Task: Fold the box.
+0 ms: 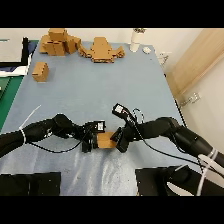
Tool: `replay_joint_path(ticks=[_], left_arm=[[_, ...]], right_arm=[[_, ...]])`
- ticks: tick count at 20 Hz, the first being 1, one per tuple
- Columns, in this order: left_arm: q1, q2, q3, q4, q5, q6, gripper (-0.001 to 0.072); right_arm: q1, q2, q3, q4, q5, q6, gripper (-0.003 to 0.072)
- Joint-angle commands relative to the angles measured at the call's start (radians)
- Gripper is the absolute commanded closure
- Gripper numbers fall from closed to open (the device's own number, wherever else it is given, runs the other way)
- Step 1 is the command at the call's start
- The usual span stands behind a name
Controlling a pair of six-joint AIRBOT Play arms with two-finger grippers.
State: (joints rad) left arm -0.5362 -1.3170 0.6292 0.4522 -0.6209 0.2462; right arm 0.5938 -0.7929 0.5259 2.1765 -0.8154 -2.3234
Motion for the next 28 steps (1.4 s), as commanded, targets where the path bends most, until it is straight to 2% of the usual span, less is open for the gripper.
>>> replay_joint_path(ticks=[1, 3, 5, 6, 10, 11, 18, 23, 25, 28], left_arm=[[0.000, 0.000, 0.001, 0.000, 0.000, 0.000, 0.0324], [0.000, 0.000, 0.001, 0.000, 0.000, 0.000, 0.0324], [0.000, 0.000, 0.001, 0.000, 0.000, 0.000, 0.0324], [0.000, 0.000, 0.001, 0.000, 0.000, 0.000, 0.0324], [0.000, 0.000, 0.001, 0.000, 0.001, 0.000, 0.0324], [0.000, 0.000, 0.001, 0.000, 0.000, 0.000, 0.0324], [0.000, 0.000, 0.001, 0.000, 0.000, 0.000, 0.0324], [0.000, 0.000, 0.001, 0.000, 0.000, 0.000, 0.0324], [0.000, 0.000, 0.001, 0.000, 0.000, 0.000, 0.0324], [0.000, 0.000, 0.001, 0.000, 0.000, 0.000, 0.0325]], right_arm=[[0.113, 0.126, -0.038, -0.221, 0.116, -0.001, 0.0682], [0.172, 0.169, -0.086, -0.316, 0.170, -0.036, 0.0651], [0.195, 0.166, -0.112, -0.336, 0.179, -0.076, 0.0266], [0.201, 0.161, -0.116, -0.336, 0.181, -0.097, 0.0241], [0.204, 0.128, -0.120, -0.336, 0.219, -0.193, 0.0216], [0.205, 0.118, -0.120, -0.334, 0.226, -0.207, 0.0147], [0.212, 0.063, -0.120, -0.314, 0.251, -0.289, 0.0143], [0.240, 0.069, -0.120, -0.326, 0.268, -0.275, 0.0157], [0.299, 0.076, -0.120, -0.388, 0.281, -0.196, 0.0157], [0.388, 0.074, -0.121, -0.628, 0.280, 0.081, 0.0157]])
